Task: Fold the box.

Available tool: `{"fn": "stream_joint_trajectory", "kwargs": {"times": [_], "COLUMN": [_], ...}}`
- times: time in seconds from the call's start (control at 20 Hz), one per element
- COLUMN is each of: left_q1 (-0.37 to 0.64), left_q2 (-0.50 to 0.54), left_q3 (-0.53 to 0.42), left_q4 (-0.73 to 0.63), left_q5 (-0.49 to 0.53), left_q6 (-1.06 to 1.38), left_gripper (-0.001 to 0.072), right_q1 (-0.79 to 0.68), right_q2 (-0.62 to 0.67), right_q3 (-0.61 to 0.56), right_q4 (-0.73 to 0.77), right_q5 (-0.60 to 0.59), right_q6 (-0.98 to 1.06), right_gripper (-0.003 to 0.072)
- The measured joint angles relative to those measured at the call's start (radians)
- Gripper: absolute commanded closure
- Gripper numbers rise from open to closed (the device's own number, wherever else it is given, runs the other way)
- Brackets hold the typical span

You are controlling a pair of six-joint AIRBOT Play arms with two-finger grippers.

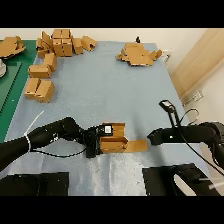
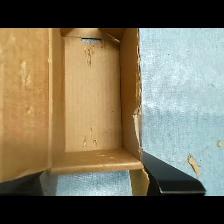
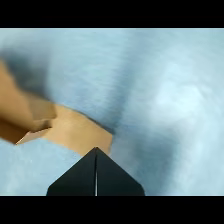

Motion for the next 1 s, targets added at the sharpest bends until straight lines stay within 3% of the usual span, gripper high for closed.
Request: {"fn": "stream_joint_trajectory", "kwargs": {"times": [0.15, 0.45, 1.0], "left_q1": [0.0, 0.0, 0.0], "left_q2": [0.0, 0.0, 0.0], "left_q3": [0.0, 0.0, 0.0], "left_q4": [0.0, 0.0, 0.0], "left_q5": [0.0, 0.0, 0.0], "left_q6": [0.0, 0.0, 0.0], "left_gripper": [0.0324, 0.0323, 0.0323], "right_q1": [-0.1, -0.153, -0.006], "right_q2": [-0.054, -0.203, -0.368], "right_q3": [-0.036, -0.089, -0.12], "right_q4": [0.021, 0.081, 0.245], "right_q5": [-0.01, 0.036, 0.181], "right_q6": [0.087, 0.14, 0.159], "right_gripper": [0.0683, 0.0683, 0.0683]}}
